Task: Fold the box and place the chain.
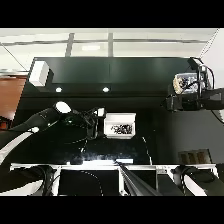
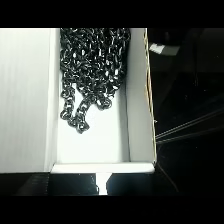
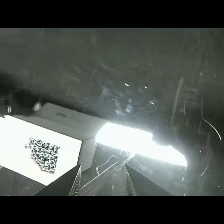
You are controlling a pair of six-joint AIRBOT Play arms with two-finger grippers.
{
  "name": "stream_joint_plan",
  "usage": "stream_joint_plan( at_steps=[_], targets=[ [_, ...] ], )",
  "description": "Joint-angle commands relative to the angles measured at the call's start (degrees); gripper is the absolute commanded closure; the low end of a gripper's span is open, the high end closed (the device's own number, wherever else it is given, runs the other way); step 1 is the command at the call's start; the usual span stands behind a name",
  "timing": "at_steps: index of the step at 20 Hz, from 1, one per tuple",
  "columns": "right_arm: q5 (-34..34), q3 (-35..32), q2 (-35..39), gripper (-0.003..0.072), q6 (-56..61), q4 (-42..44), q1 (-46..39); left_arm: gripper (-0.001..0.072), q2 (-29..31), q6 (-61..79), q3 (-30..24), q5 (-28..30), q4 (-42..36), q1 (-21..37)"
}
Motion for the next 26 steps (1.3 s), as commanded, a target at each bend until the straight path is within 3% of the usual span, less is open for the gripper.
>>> stream_joint_plan(
  at_steps=[1, 4, 6, 11, 16, 21, 26],
  targets=[
    [-3.8, -3.3, -0.2, 0.035, 0.0, 1.3, 0.6, 0.0091, -0.7, -0.1, 0.0, 0.2, -0.6, -0.1],
    [-11.5, -5.2, -2.7, 0.0347, 0.1, 4.2, 4.2, 0.0091, -0.7, -0.1, 0.0, 1.1, -0.6, -0.1],
    [-15.9, -5.2, -6.6, 0.0029, -0.9, 10.2, 6.7, 0.0092, -0.7, -0.1, 0.0, 1.4, -0.7, -0.1],
    [-16.1, -5.2, -17.4, 0.0031, -24.8, 25.8, 9.4, 0.0091, -0.7, -0.1, 0.0, 1.4, -0.7, -0.1],
    [-4.9, -5.0, -17.8, 0.0031, -58.9, 24.3, 10.2, 0.0091, -0.7, 0.0, 0.0, 1.5, -0.6, -0.1],
    [-2.8, -5.6, -15.0, 0.0032, -63.5, 18.6, 10.9, 0.009, -0.7, 0.0, 0.0, 1.5, -0.7, -0.1],
    [-6.8, -7.7, -15.0, 0.0032, -67.9, 17.3, 14.2, 0.008, -0.7, 0.0, 0.0, 1.5, -0.7, -0.1]
  ],
)
